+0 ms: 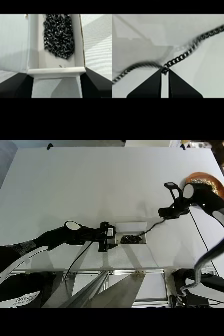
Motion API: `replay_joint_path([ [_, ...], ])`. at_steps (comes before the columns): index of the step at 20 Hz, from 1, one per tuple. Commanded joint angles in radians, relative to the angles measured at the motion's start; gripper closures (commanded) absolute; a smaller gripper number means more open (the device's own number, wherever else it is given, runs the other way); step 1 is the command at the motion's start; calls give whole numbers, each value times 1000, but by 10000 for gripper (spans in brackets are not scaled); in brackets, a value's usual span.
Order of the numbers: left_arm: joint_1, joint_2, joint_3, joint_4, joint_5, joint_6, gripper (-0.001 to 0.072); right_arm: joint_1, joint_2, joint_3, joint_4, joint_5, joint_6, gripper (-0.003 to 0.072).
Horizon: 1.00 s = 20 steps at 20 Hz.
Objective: Fold the box and place the chain.
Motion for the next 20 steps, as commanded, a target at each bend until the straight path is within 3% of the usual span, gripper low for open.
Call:
replay_joint_path([
  [1, 0, 0, 0, 0, 0, 0, 575, 0, 132, -3, 5, 61, -5, 670],
  [7, 1, 0, 0, 0, 0, 0, 575, 14, 449, -43, 179, 111, -83, 670],
  [12, 1, 0, 0, 0, 0, 0, 575, 132, 658, -72, 191, 157, -128, 669],
  [15, 1, 0, 0, 0, 0, 0, 575, 202, 742, -92, 211, 163, -120, 669],
  [20, 1, 0, 0, 0, 0, 0, 575, 308, 780, -100, 385, 101, -125, 669],
])
